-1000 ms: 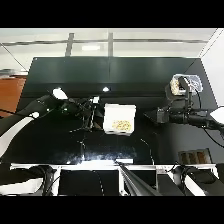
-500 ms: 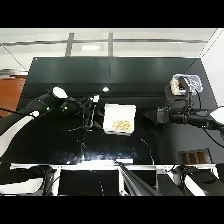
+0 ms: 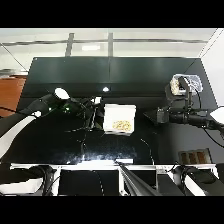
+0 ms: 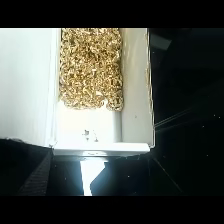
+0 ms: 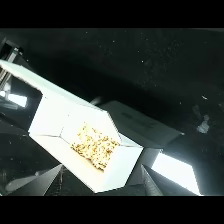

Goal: Fold the box and place the chain.

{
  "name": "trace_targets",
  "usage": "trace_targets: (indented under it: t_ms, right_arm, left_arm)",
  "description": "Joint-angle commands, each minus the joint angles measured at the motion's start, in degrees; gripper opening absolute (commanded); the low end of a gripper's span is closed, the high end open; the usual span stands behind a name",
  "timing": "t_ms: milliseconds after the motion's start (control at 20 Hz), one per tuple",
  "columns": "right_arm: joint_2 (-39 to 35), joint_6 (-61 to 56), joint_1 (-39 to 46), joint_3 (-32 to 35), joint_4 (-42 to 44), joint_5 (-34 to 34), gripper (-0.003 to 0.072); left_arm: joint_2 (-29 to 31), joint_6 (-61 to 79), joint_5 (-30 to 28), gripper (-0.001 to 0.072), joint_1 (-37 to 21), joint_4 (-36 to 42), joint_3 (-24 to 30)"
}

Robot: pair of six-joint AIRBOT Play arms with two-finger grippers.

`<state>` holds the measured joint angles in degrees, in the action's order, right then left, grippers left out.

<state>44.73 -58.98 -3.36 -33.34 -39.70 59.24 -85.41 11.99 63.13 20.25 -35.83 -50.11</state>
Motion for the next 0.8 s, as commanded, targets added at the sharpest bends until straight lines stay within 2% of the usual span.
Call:
trace_targets:
  t_ms: [0,250,400,750]
  right_arm:
    - [-0.04,0.00,0.04,0.00,0.00,0.02,0.0569]
    - [-0.04,0.00,0.04,0.00,0.02,0.02,0.0569]
    - [-0.04,0.00,0.04,0.00,0.00,0.02,0.0569]
    - [-0.04,0.00,0.04,0.00,0.00,0.02,0.0569]
  left_arm:
    - [-0.09,-0.02,-0.11,0.0710,0.24,0.04,-0.07]
    - [-0.09,-1.03,-0.50,0.0710,0.24,0.07,-0.07]
    - [-0.11,-2.43,-3.08,0.0709,1.33,0.07,-0.04]
    - [-0.90,-2.43,-3.08,0.0708,2.27,0.00,0.02]
